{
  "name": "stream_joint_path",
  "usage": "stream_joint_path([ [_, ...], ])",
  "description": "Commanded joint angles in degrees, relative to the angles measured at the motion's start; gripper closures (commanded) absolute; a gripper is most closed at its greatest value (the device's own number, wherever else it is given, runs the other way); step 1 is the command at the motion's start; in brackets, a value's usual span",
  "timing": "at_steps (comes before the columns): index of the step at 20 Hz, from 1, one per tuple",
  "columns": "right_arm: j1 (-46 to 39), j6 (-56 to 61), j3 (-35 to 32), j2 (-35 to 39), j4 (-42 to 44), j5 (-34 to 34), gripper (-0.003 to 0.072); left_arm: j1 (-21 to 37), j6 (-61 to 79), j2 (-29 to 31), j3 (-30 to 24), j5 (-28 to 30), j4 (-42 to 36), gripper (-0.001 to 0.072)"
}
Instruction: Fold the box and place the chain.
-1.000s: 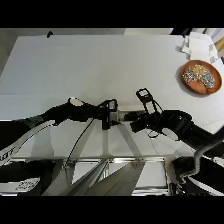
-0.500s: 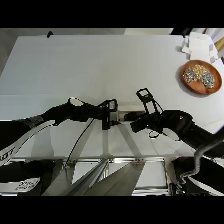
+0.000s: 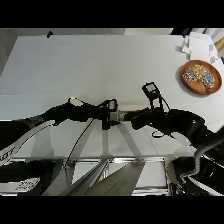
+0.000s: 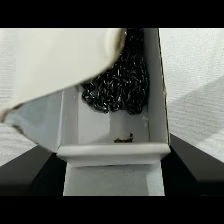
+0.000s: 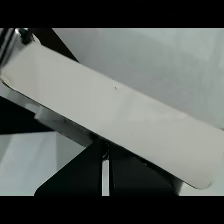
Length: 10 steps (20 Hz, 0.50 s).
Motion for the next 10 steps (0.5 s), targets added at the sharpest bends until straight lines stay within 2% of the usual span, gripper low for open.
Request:
stream_joint_path([
  [1,0.0,-0.1,0.0,0.5,-0.4,-2.4,0.0671,0.0,0.0,0.0,0.0,0.0,0.0,0.0679],
  [5,0.0,-0.5,0.0,0.1,-1.1,-2.4,0.0668,0.0,0.0,0.0,0.0,0.0,0.0,0.0679],
  [6,0.0,-0.5,0.0,-0.4,-1.3,-2.4,0.0636,0.0,0.0,0.0,0.0,0.0,0.0,0.0679],
  [8,0.0,-0.5,0.0,-1.8,-1.3,-2.4,0.047,0.0,0.0,0.0,0.0,0.0,0.0,0.0679],
  [10,0.0,-0.5,0.0,-2.6,-1.3,-2.4,0.0459,0.0,0.0,0.0,0.0,0.0,0.0,0.0679],
])
